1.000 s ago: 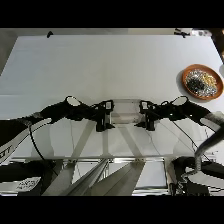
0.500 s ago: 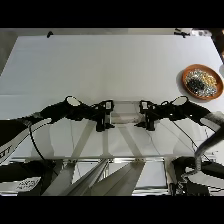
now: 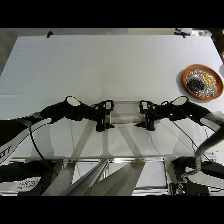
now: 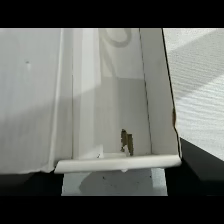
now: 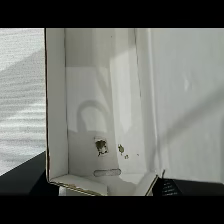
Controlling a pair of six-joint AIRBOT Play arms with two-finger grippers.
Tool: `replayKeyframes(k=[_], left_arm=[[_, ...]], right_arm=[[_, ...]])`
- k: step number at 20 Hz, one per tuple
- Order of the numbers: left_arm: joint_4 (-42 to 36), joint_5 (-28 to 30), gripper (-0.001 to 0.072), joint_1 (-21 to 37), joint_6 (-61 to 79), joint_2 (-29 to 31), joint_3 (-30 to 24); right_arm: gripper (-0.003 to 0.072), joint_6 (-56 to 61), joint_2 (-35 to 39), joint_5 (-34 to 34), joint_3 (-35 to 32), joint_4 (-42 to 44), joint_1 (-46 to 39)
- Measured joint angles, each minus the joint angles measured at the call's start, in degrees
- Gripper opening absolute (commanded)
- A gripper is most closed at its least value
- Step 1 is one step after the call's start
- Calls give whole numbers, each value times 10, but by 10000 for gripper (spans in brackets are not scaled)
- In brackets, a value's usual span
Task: Fold the box and place the chain.
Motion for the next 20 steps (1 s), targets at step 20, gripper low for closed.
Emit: replayKeyframes(k=[20], left_arm=[[0,-4,394,0,0,0,0]], right_arm=[[711,68,15,20,0,-22,0]])
